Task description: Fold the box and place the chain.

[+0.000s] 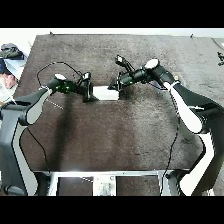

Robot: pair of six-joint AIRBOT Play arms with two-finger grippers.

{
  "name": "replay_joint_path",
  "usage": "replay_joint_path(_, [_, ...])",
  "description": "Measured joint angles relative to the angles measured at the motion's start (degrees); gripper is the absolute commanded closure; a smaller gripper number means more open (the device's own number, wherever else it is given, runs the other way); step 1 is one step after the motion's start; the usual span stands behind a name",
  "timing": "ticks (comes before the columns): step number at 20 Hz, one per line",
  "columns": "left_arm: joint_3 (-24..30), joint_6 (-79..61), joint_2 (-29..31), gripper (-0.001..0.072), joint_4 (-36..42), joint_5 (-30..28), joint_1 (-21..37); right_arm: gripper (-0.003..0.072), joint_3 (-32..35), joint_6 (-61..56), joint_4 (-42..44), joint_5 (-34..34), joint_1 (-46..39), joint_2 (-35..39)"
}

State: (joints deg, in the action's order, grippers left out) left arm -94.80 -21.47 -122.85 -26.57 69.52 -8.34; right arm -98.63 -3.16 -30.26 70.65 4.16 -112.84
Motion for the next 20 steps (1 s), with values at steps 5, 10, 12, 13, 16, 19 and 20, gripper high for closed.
replay_joint_path(5, [0.0,0.0,0.0,0.0345,0.0,0.0,0.0,0.0625,0.0,-4.4,-1.3,1.2,-0.2,-3.5])
replay_joint_path(10, [0.0,-0.1,0.0,0.0345,0.0,0.0,0.0,0.0626,-0.1,-7.8,-3.4,1.4,-0.2,-4.7])
replay_joint_path(12, [0.0,-0.1,0.0,0.0345,0.0,0.0,0.0,0.0626,-0.1,-9.0,-3.8,1.0,-0.2,-4.8])
replay_joint_path(13, [0.0,-0.1,0.0,0.0345,0.0,0.0,0.0,0.0637,-0.1,-9.5,-4.2,0.6,-0.2,-4.8])
replay_joint_path(16, [0.0,0.0,0.0,0.0345,0.0,0.0,0.0,0.07,0.2,-10.4,-4.5,0.0,-0.2,-3.7])
replay_joint_path(19, [0.0,0.2,0.0,0.0345,0.1,0.0,0.0,0.0701,0.2,-10.8,-2.5,0.7,-0.5,-0.2])
replay_joint_path(20, [0.0,0.2,0.0,0.0345,0.1,0.0,0.0,0.07,0.1,-11.1,-0.2,1.4,-0.4,2.0])
